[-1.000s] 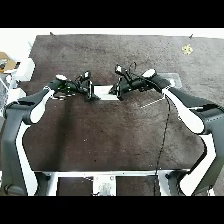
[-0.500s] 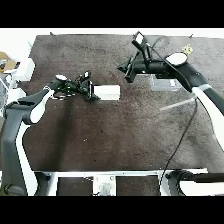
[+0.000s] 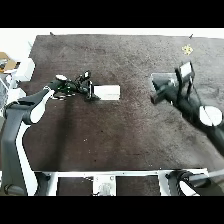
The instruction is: Fold the box and place the chain.
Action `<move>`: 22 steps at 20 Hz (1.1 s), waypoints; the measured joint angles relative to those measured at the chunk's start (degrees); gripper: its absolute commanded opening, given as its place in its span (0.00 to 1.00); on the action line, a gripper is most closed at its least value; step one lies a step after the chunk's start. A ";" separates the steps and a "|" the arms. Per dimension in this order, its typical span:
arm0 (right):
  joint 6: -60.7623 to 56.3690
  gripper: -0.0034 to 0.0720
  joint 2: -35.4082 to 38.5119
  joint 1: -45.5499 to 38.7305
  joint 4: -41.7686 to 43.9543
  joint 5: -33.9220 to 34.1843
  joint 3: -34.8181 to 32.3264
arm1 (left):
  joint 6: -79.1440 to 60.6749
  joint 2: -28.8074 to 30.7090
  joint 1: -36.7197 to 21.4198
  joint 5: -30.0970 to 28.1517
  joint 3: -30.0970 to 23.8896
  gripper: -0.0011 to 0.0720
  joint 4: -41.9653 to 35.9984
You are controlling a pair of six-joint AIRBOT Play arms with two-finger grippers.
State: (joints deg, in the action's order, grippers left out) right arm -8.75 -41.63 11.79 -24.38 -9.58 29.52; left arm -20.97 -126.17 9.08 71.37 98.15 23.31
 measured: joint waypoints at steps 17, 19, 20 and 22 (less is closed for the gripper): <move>-0.50 0.04 18.93 -0.11 3.15 6.62 -20.83 | 19.43 6.75 -2.14 -8.72 2.29 0.03 0.15; -0.48 0.04 18.95 -0.11 3.15 6.80 -20.92 | 26.62 10.86 -3.82 -14.05 2.45 0.03 0.52; -0.48 0.04 18.95 -0.11 3.13 6.93 -20.92 | 30.05 12.96 -4.94 -17.22 2.56 0.03 0.76; -0.50 0.04 18.97 -0.09 3.13 6.93 -20.92 | 37.83 16.85 -7.65 -23.34 2.64 0.02 2.89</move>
